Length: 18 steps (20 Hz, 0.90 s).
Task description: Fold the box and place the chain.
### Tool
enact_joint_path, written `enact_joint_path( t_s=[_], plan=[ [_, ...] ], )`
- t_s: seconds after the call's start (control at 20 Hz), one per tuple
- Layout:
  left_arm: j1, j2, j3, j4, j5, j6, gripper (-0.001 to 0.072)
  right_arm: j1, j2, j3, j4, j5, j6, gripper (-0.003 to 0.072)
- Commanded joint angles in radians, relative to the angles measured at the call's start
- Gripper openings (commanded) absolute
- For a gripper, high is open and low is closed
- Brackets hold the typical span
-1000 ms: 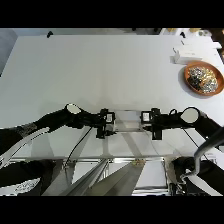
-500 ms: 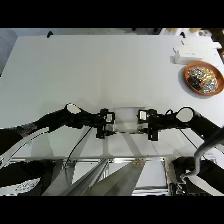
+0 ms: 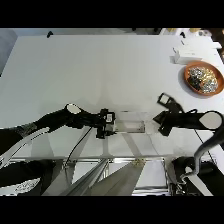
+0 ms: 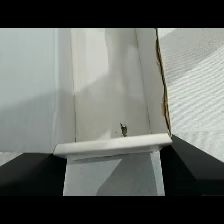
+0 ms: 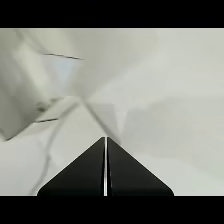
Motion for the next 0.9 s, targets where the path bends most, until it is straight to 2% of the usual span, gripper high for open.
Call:
enact_joint_path(
  t_s=[0.0, 0.1, 0.2, 0.4, 0.6, 0.7, 0.85],
  plan=[
    [0.000, 0.000, 0.000, 0.000, 0.001, 0.000, 0.0208, -0.208, 0.038, 0.007, -0.049, 0.031, 0.519, 0.0014],
    [0.000, 0.000, 0.000, 0.000, 0.000, -0.001, 0.0208, -0.265, 0.002, 0.006, -0.037, 0.111, 0.663, 0.0014],
    [0.000, 0.000, 0.000, 0.000, 0.000, -0.001, 0.0208, -0.251, -0.069, 0.006, -0.035, 0.143, 0.663, 0.0014],
    [0.000, 0.000, 0.000, 0.000, 0.000, -0.001, 0.0208, -0.172, -0.222, -0.023, -0.013, 0.108, 0.662, 0.0014],
    [0.000, 0.000, 0.000, 0.000, 0.000, -0.001, 0.0208, -0.084, -0.358, -0.040, 0.116, 0.045, 0.581, 0.0014],
    [0.000, 0.000, 0.000, 0.000, 0.000, -0.001, 0.0208, -0.054, -0.394, -0.040, 0.141, 0.014, 0.576, 0.0014],
    [0.000, 0.000, 0.000, 0.000, 0.000, 0.000, 0.0208, -0.040, -0.383, -0.040, 0.195, 0.037, 0.520, 0.0014]
  ],
)
